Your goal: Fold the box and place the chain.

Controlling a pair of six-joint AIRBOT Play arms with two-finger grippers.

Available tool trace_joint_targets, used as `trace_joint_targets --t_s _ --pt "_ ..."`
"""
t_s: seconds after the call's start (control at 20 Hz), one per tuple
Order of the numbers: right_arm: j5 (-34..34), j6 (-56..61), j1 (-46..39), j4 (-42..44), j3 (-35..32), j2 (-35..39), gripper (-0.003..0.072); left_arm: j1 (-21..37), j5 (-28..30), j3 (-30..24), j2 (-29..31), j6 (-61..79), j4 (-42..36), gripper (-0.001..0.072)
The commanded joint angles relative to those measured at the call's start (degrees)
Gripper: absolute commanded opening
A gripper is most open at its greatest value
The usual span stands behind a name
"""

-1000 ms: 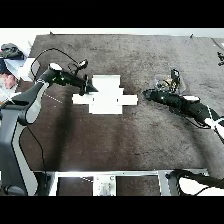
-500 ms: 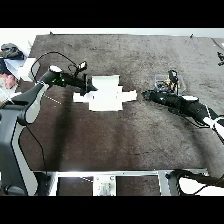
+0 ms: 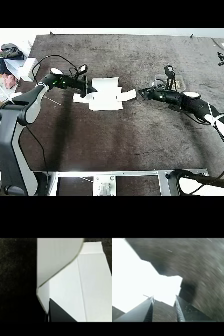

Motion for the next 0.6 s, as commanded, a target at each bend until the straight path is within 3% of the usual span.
trace_joint_targets --t_s 0.0,0.05,0.1,0.45,0.5,0.55 --pt "6.6 -10.3 0.1 -0.2 1.6 -0.2 0.044 0.1 0.5 -0.1 -0.1 0.3 0.5 0.001" --pt "7.1 -13.0 0.6 -1.3 1.6 -0.6 0.0499 0.1 0.6 -0.1 -0.1 0.3 0.9 0.0011" --pt "7.2 -15.9 1.7 -2.4 1.6 -1.0 0.0511 0.1 0.5 -0.1 -0.1 0.3 1.8 0.0011" --pt "2.0 -38.4 13.6 -3.2 1.7 -4.7 0.0519 0.1 0.0 -0.1 -0.2 0.2 4.5 0.0013" --pt "1.3 -39.9 14.8 -4.5 1.7 -4.9 0.0598 0.1 -0.1 -0.1 -0.2 0.2 4.5 0.0013" --pt "1.1 -40.2 15.8 -6.8 1.7 -5.0 0.0598 0.1 -0.1 -0.1 -0.2 0.2 4.5 0.0013"
